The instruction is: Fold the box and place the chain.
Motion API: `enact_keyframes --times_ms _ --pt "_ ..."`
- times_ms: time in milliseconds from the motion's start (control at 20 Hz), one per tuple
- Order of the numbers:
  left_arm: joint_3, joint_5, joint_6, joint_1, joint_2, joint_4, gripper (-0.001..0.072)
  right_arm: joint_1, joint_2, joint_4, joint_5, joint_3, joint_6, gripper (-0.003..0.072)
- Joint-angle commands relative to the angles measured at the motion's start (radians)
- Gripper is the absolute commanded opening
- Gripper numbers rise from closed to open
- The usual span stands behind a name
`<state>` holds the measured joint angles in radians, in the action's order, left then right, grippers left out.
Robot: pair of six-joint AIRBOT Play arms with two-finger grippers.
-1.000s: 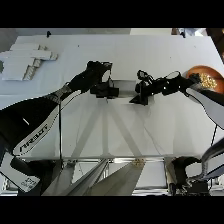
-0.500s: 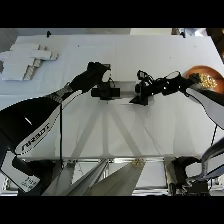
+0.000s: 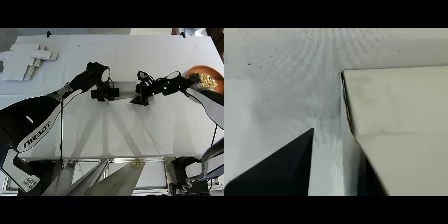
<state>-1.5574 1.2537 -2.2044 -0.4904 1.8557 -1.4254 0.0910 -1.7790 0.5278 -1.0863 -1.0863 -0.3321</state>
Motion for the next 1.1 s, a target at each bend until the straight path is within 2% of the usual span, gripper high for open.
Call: enact_keyframes --times_ms 0,350,600,800,950,1050 --pt "-0.002 -0.008 0.009 0.031 -0.003 0.099 0.0401 0.0 0.0 -0.005 0.002 -0.001 0.002 0.0335" --pt "-0.002 -0.076 0.05 0.056 -0.008 0.127 0.0399 0.0 0.0 -0.005 0.002 -0.001 0.002 0.0335" --pt "-0.001 -0.034 0.104 0.063 -0.027 0.135 0.04 0.0 0.0 -0.005 0.002 -0.001 0.002 0.0335" --pt "-0.001 -0.019 0.176 0.135 -0.094 0.173 0.04 0.0 0.0 -0.005 0.002 0.0 0.002 0.0335" --pt "0.002 -0.02 0.342 0.219 -0.156 0.238 0.04 0.0 0.0 -0.005 0.002 -0.001 0.002 0.0335" --pt "0.022 -0.035 0.582 0.272 -0.2 0.242 0.0399 0.0 0.0 -0.005 0.002 -0.001 0.002 0.0335"
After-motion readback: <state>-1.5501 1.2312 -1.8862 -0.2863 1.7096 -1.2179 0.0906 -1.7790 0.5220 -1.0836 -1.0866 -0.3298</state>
